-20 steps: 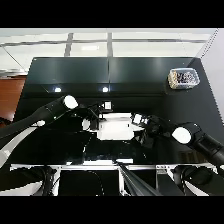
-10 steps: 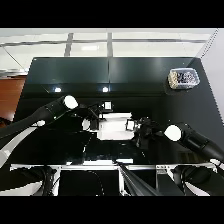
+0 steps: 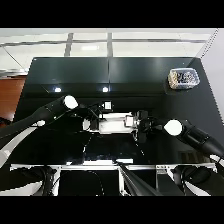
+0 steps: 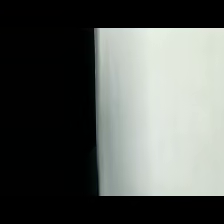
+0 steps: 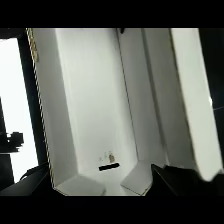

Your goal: Fold the box and place the chain.

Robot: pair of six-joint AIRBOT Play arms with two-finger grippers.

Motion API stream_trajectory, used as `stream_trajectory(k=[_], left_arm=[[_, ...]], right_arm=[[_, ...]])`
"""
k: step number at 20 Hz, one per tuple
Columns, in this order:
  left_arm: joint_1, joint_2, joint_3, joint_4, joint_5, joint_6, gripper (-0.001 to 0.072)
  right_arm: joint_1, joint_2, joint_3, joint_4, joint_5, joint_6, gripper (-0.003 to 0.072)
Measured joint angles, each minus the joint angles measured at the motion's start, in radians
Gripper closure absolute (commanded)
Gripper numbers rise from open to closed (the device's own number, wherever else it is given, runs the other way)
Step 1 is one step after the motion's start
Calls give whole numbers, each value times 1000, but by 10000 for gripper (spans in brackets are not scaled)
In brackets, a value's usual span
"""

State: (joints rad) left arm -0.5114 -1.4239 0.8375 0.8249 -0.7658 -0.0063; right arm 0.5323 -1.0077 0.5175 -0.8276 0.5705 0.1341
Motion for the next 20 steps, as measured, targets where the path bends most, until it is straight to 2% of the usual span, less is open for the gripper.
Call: stream_trajectory(k=[5,9,12,20], left_arm=[[0,0,0,0,-1,0,685],[0,0,0,0,-2,0,685],[0,0,0,0,-3,0,685],[0,0,0,1,-4,3,685]], right_arm=[[-73,-19,9,109,5,-138,-21],[-116,-60,11,272,12,-313,-21],[-128,-107,11,390,59,-445,-21],[-135,-222,12,446,129,-547,-20]])
